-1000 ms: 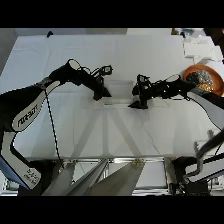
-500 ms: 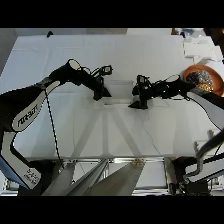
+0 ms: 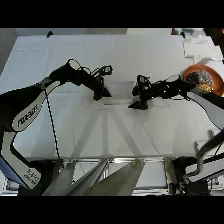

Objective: Fold the box and place the chain.

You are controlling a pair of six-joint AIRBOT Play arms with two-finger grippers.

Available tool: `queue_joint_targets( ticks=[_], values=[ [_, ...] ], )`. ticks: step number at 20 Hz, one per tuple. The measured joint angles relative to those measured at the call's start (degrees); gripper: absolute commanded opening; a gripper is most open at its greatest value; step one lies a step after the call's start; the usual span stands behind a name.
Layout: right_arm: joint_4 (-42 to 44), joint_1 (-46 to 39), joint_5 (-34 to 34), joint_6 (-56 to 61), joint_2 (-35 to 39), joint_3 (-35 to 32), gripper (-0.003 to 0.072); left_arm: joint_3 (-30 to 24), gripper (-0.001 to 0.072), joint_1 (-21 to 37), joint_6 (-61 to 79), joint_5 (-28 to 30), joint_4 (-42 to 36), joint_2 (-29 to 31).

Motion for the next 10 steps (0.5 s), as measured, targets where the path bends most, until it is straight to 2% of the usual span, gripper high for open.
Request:
queue_joint_targets(
  ticks=[10],
  values=[
    [-2.8,0.0,-0.9,0.0,0.0,0.0,0.0643,0.0,0.0011,0.0,0.0,0.0,0.0,0.0]
  ],
)
